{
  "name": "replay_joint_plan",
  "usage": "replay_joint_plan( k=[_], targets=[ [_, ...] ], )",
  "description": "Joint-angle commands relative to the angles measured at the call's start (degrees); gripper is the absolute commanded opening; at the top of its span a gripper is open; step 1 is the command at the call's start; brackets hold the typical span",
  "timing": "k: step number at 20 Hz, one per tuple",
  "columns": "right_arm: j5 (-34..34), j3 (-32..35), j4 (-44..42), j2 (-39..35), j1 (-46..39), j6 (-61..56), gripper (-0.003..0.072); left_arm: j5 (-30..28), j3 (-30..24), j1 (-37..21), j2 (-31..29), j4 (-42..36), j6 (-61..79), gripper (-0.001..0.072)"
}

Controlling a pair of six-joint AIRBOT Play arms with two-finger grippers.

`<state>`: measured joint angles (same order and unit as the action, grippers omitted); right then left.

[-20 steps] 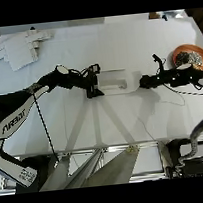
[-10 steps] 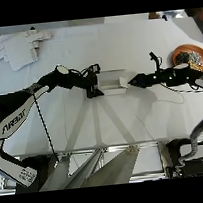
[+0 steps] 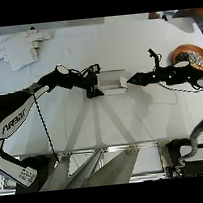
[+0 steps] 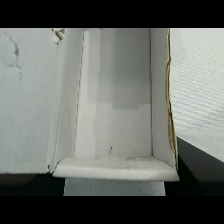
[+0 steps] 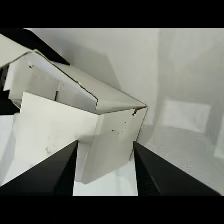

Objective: Fold the box and place the chain.

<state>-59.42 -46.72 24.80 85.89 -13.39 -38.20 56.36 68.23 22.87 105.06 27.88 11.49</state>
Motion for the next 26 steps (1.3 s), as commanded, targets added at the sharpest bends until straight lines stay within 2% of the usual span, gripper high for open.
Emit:
replay_joint_plan(
  k=[1,4,5,7,8,17,22,26],
  targets=[
    [0.7,0.0,1.0,-0.4,1.3,1.7,0.0411,0.0,0.0,0.0,0.0,0.0,0.0,0.0337],
    [2.0,0.0,0.1,-0.4,3.4,3.2,0.0427,0.0,0.0,0.0,0.0,0.0,0.0,0.0337],
    [3.3,0.0,0.5,-0.4,4.1,3.2,0.0478,0.0,0.0,0.0,0.0,0.0,0.0,0.0337],
    [5.8,-0.1,0.6,-0.5,5.7,3.1,0.0496,0.0,0.0,0.0,0.0,0.0,0.0,0.0337],
    [7.1,-0.1,0.7,-0.6,6.4,3.1,0.0537,0.0,0.0,0.0,0.0,0.0,0.0,0.0337],
    [19.1,-0.1,7.4,-0.9,12.9,-4.4,0.0536,0.0,0.0,0.0,0.0,0.0,0.0,0.0337],
    [23.1,-0.2,15.9,-3.3,15.0,-11.9,0.0529,0.0,0.0,0.0,0.0,0.0,0.0,0.0337],
    [22.7,-2.4,30.6,-4.8,16.2,-25.0,0.0528,0.0,0.0,0.0,0.0,0.0,0.0,0.0337]
  ],
)
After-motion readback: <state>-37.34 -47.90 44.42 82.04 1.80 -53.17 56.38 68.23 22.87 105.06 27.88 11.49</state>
